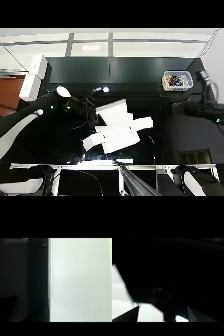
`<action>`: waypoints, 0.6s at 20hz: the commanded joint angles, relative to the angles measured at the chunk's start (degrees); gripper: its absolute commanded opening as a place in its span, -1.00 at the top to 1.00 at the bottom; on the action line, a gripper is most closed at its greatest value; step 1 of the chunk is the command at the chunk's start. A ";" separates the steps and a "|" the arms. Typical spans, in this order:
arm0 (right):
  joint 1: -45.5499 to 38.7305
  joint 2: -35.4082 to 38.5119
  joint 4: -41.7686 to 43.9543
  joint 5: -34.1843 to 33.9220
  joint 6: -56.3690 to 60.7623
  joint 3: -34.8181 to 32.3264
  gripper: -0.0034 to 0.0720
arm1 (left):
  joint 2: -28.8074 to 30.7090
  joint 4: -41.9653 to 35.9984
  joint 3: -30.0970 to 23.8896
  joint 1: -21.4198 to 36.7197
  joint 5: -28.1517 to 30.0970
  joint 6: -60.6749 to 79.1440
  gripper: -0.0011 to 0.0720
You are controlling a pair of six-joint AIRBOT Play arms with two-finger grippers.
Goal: Fold the box and place the chain.
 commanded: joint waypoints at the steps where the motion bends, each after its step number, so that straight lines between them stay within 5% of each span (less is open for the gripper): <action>1: -3.39 0.00 -4.13 -2.23 0.35 3.87 -0.91 | 8.35 11.91 -3.28 -6.78 18.25 5.18 0.91; 4: -2.40 -0.15 -4.50 -5.01 -2.97 3.37 -0.91 | 9.16 8.50 -4.98 -9.09 24.37 16.31 0.90; 7: 2.10 -0.59 -4.39 -3.15 -22.38 -0.63 -0.91 | 7.72 1.60 -4.96 -10.03 24.46 29.29 0.90; 12: 11.76 -0.70 -4.31 -5.81 -33.07 -7.78 -0.91 | 5.03 -0.22 -4.85 -10.10 22.21 30.14 0.90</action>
